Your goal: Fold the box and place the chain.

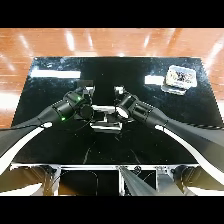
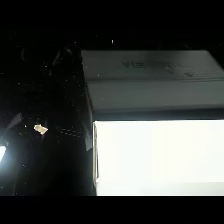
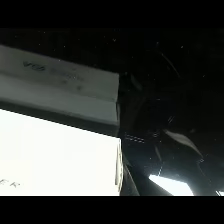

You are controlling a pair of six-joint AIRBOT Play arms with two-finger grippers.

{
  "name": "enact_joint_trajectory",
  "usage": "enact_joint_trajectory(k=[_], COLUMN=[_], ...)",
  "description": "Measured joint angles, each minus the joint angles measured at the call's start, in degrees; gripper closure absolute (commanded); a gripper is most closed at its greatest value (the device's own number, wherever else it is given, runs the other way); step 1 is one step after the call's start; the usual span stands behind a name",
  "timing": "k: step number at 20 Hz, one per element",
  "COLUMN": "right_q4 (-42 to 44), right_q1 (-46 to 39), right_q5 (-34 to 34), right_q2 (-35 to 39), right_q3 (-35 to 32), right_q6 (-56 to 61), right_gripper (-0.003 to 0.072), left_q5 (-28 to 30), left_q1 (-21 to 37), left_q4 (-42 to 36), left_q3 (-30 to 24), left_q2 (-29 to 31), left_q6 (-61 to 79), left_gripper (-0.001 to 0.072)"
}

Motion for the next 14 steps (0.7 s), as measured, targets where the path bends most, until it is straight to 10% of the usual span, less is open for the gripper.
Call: enact_joint_trajectory(k=[2, 5, 8, 14], right_q4=[-0.11, -0.42, 0.11, 0.0], right_q1=[0.0, -0.02, 0.0, 0.83], right_q5=[0.13, 0.0, -0.33, 4.26], right_q2=[0.02, 0.04, 0.07, 4.33], right_q3=[0.02, 0.02, 0.02, -0.11], right_q6=[-0.24, -1.31, -2.6, -7.17], right_gripper=[0.0622, 0.0621, 0.0133, 0.0134], left_q5=[-0.02, 0.11, -0.24, -0.02], left_q1=[0.0, 0.02, 0.02, 0.0], left_q4=[0.0, 0.02, 0.13, 0.09], left_q3=[0.0, 0.02, 0.02, 0.02], left_q2=[0.0, 0.02, 0.02, 0.02], left_q6=[0.0, -0.26, 0.17, 0.02], left_gripper=[0.0693, 0.0693, 0.0693, 0.0694])
